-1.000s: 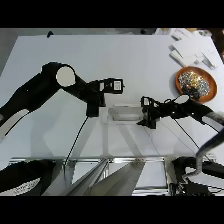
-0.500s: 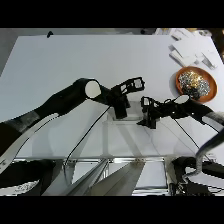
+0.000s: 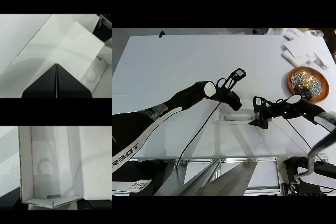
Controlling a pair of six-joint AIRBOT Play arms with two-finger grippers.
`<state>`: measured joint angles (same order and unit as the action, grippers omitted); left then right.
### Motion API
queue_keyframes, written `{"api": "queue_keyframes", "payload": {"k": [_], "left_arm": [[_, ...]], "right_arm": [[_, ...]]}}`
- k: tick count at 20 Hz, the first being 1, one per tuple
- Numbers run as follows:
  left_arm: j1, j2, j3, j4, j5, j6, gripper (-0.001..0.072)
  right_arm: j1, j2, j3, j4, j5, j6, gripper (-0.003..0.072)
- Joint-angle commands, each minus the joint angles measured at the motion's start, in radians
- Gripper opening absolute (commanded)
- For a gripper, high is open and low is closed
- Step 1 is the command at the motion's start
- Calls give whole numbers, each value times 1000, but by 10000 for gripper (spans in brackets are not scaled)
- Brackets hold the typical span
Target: Fold the box and place the chain.
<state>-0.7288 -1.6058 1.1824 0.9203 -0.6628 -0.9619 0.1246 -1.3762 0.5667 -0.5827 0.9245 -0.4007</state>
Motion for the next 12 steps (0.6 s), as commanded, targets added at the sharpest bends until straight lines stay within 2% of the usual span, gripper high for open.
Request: {"api": "queue_keyframes", "payload": {"k": [1, 4, 8, 9, 12], "left_arm": [[5, 79, 0, 109, -85, -6, 4], [-9, 179, 0, 292, -220, -6, 4], [-2, 175, -5, 351, -456, 64, 4], [1, 171, -16, 349, -475, 106, 4], [8, 169, -77, 349, -433, 158, 5]], "right_arm": [[0, 1, 0, -1, 0, 0, 278], [0, 1, 0, 0, 0, 0, 278], [0, 1, 0, -1, 0, 0, 278], [0, 1, 0, 0, 0, 0, 278], [0, 1, 0, 0, 0, 0, 278]]}}
